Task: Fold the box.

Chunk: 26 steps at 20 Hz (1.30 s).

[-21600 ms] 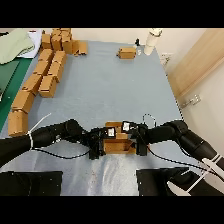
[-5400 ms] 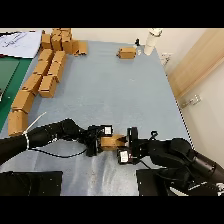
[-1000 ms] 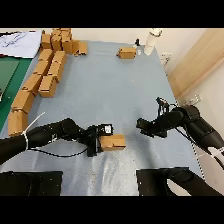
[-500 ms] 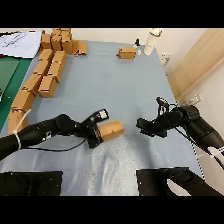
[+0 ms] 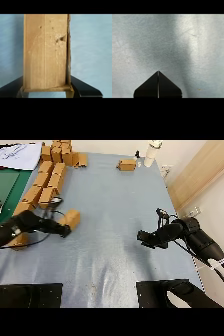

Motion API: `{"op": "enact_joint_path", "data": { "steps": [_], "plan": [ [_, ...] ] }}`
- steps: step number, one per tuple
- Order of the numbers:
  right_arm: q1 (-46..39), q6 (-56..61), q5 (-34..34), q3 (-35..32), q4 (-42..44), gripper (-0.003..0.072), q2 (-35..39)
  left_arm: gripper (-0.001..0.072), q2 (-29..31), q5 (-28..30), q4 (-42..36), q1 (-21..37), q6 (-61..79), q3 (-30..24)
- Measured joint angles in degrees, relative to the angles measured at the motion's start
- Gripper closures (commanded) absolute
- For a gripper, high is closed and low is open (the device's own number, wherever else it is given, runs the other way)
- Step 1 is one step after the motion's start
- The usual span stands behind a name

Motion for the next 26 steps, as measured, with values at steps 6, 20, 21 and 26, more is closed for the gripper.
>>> {"op": "enact_joint_path", "data": {
  "steps": [6, 20, 21, 26],
  "plan": [
    [0.00, -0.28, 0.22, 0.00, -0.90, 0.0685, 0.00, 0.0197, 2.34, -5.62, 3.43, 14.29, -3.96, 0.00],
    [0.00, -0.33, 1.05, 0.00, 0.28, 0.0685, 0.00, 0.0197, 2.27, 6.86, 4.20, 17.22, -3.32, 0.00],
    [0.00, -0.33, 1.07, 0.00, 0.39, 0.0685, 0.00, 0.0197, 1.86, 7.10, 4.20, 17.22, -3.04, 0.00],
    [0.00, -0.31, 1.31, 0.00, 0.96, 0.0684, 0.00, 0.0008, -1.03, 7.50, 4.13, 17.29, -2.34, 0.04]
  ]
}}
